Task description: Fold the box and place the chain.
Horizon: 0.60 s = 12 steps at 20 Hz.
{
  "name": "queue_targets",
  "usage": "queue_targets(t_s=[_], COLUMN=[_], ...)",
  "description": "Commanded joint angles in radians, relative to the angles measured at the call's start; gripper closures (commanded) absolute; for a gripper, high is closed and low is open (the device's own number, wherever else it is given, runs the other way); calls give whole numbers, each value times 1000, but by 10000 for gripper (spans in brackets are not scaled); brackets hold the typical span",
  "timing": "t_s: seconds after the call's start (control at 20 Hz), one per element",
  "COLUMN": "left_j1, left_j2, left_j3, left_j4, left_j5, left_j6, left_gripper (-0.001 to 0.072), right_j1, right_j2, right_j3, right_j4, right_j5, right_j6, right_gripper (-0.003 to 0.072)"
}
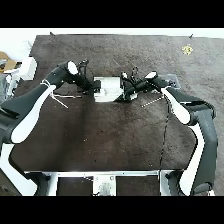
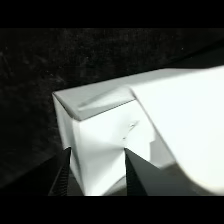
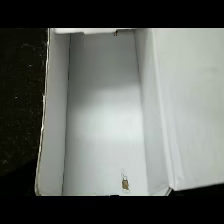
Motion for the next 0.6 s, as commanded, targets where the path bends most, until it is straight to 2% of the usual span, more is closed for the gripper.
queue_targets(t_s=[0.0, 0.15, 0.25, 0.4, 0.55], left_j1=[-19, -29, -50, -95, -122], left_j2=[2, -5, -45, -135, -193], left_j3=[2, 18, 98, 267, 370], left_j4=[61, 82, 164, 307, 378], left_j5=[12, 5, -76, -251, -331], left_j6=[-60, -80, -133, -235, -305], left_gripper=[364, 365, 365, 370, 370], right_j1=[1, 1, 1, 1, 1], right_j2=[0, 0, 0, 0, 0], right_j3=[1, 1, 1, 1, 1], right_j4=[0, 0, 0, 0, 0], right_j5=[0, 0, 0, 0, 0], right_j6=[0, 0, 0, 0, 0], right_gripper=[187, 187, 187, 187, 187])
